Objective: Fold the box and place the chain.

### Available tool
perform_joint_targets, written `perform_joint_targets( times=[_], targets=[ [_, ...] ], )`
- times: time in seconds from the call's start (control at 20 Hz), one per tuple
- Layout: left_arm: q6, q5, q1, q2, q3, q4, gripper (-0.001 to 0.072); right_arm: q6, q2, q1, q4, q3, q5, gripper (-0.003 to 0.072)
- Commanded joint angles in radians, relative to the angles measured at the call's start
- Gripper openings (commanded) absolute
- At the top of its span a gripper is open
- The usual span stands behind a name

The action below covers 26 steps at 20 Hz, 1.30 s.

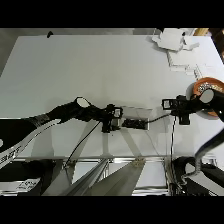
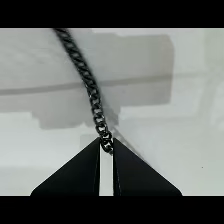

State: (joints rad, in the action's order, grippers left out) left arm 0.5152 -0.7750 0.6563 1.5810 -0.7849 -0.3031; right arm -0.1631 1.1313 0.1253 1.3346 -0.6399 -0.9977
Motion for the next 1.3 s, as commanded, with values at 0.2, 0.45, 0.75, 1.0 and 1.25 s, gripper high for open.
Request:
perform_joint_targets(
  times=[0.2, 0.45, 0.75, 1.0, 1.25],
  targets=[
    [0.0, 0.0, 0.0, 0.0, 0.0, 0.0, 0.0504, 0.035, -0.215, 0.0, -0.273, -0.001, -0.184, 0.0022],
    [0.0, 0.0, 0.0, 0.0, 0.0, 0.0, 0.0504, 0.036, -0.327, -0.129, -0.436, -0.001, -0.263, 0.0022],
    [0.0, 0.0, 0.0, 0.0, 0.0, 0.0, 0.0504, 0.087, -0.329, -0.325, -0.591, 0.003, -0.252, 0.0023],
    [0.0, 0.0, 0.0, 0.0, 0.0, 0.0, 0.0504, 0.088, -0.322, -0.443, -0.739, 0.068, 0.014, 0.0023],
    [0.0, 0.0, 0.0, 0.0, 0.0, 0.0, 0.0504, 0.088, -0.256, -0.49, -0.74, 0.089, 0.128, 0.0024]
  ],
)
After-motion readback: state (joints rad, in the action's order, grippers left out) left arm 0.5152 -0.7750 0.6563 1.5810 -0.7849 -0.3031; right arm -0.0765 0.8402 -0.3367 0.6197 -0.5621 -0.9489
